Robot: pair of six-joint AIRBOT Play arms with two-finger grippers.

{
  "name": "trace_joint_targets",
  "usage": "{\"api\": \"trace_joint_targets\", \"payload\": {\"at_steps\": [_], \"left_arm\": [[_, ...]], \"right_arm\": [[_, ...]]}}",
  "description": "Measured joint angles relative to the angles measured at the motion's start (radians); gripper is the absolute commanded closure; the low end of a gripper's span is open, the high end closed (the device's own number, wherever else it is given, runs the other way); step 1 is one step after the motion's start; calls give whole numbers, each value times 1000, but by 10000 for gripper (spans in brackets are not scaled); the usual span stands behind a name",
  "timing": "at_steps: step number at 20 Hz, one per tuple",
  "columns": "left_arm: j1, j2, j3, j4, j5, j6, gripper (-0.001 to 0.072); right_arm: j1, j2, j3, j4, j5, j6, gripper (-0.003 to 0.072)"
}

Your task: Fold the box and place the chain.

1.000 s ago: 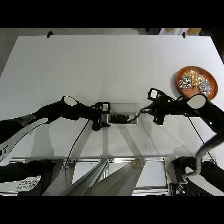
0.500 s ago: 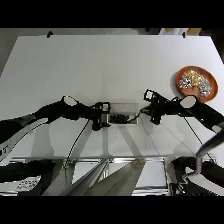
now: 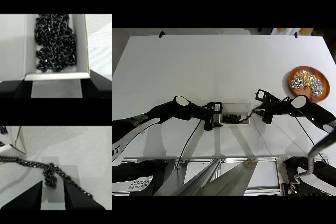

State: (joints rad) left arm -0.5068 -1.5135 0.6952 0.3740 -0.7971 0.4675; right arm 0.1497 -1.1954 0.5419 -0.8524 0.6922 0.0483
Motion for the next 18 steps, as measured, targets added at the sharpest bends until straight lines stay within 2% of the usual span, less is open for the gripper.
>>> {"api": "trace_joint_targets", "payload": {"at_steps": [11, 18], "left_arm": [[0, 0, 0, 0, 0, 0, 557], [0, 0, 0, 0, 0, 0, 557]], "right_arm": [[41, -1, 0, -9, -70, -4, 463], [45, -2, 0, -9, -58, -4, 462]]}}
